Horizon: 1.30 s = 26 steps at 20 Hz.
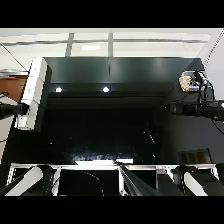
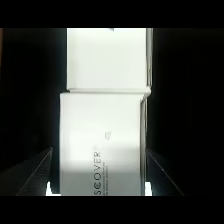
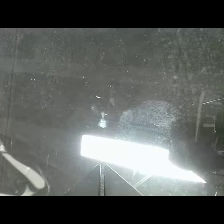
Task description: Fold the box and place the chain.
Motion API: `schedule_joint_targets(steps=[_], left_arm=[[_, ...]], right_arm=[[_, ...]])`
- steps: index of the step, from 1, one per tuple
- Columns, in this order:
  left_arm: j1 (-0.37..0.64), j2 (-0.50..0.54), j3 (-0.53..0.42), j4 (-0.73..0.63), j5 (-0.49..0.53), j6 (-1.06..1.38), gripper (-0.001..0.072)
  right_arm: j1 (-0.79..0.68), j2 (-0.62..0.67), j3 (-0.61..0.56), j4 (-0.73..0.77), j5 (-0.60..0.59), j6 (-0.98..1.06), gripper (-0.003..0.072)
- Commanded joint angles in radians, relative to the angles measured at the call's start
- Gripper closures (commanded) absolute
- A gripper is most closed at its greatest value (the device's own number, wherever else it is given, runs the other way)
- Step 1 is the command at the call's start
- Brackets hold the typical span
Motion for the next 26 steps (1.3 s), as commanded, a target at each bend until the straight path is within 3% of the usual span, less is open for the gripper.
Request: schedule_joint_targets(steps=[1,4,5,6,7,9,11,14,17,19,21,26], left_arm=[[-0.001,0.098,0.063,-0.031,-0.055,-0.073,-0.0005],[-0.002,0.191,0.127,-0.177,-0.147,-0.095,0.0002],[-0.006,0.220,0.151,-0.270,-0.202,-0.095,0.0152],[-0.022,0.243,0.173,-0.328,-0.260,-0.094,0.0497],[-0.057,0.264,0.199,-0.353,-0.332,-0.096,0.0682],[-0.197,0.306,0.220,-0.351,-0.378,-0.172,0.0685],[-0.424,0.344,0.219,-0.237,-0.311,-0.329,0.0686],[-0.825,0.373,0.219,0.166,-0.164,-0.683,0.0686],[-1.125,0.373,0.189,0.547,-0.116,-1.076,0.0685],[-1.194,0.373,0.087,0.746,-0.076,-1.282,0.0682],[-1.168,0.374,0.008,0.740,-0.077,-1.358,0.0681],[-1.141,0.378,0.012,0.821,-0.046,-1.343,0.0681]], right_arm=[[0.001,0.000,0.000,-0.026,-0.003,0.000,0.0648],[0.001,0.000,0.000,-0.019,-0.003,0.000,0.0648],[0.001,0.000,0.000,-0.014,-0.008,0.000,0.0648],[0.000,0.001,0.002,-0.015,-0.021,-0.006,0.0648],[-0.001,0.001,0.020,-0.045,-0.048,-0.038,0.0647],[-0.012,0.001,0.120,-0.149,-0.091,0.013,0.0648],[-0.021,0.001,0.254,-0.156,-0.080,0.034,0.0648],[-0.021,0.016,0.377,-0.137,-0.001,0.041,0.0648],[-0.021,0.110,0.278,-0.164,-0.031,-0.016,0.0648],[-0.025,0.208,0.058,-0.195,-0.178,0.024,0.0648],[-0.025,0.245,-0.098,-0.194,-0.238,0.034,0.0648],[-0.025,0.244,-0.131,-0.216,-0.228,0.034,0.0649]])
